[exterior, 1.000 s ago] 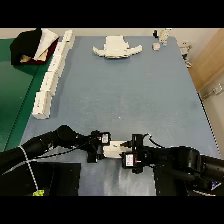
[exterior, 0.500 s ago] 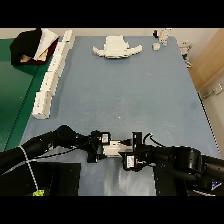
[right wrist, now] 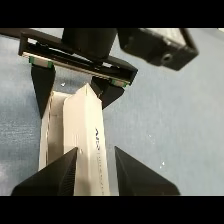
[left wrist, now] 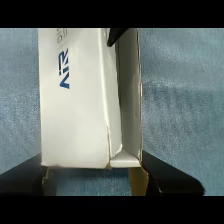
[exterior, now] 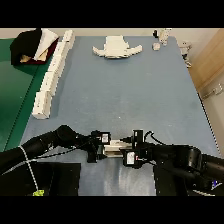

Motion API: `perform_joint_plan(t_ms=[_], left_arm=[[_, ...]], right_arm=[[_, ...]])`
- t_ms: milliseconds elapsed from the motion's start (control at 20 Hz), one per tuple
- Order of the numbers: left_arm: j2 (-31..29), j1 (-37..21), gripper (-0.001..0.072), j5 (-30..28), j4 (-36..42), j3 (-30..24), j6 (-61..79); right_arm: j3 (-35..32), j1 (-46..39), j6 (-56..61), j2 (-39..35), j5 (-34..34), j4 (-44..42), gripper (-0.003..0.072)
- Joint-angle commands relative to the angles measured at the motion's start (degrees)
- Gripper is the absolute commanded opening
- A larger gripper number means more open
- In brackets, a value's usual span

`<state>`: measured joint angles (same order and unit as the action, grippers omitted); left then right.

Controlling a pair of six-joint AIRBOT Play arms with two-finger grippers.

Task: Fold the box.

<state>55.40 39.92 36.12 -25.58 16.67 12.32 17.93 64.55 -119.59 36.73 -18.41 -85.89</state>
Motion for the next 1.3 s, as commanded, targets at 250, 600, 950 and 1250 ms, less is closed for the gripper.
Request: perform_joint_plan(t_ms=[250,600,950,1250], left_arm=[[0.0,0.0,0.051,0.0,-0.1,0.0,0.1],[0.0,0.0,0.051,0.0,-0.1,0.0,0.1],[0.0,0.0,0.051,0.0,-0.1,0.0,0.1],[0.0,0.0,0.051,0.0,-0.1,0.0,0.1]], right_arm=[[0.0,0.0,0.0,2.7,0.3,-2.0,0.0336],[0.0,0.9,0.0,2.7,0.3,-5.5,0.0337],[0.1,0.9,0.0,2.4,-0.1,-9.7,0.0339],[0.1,0.9,0.0,2.4,-0.3,-10.0,0.0339]])
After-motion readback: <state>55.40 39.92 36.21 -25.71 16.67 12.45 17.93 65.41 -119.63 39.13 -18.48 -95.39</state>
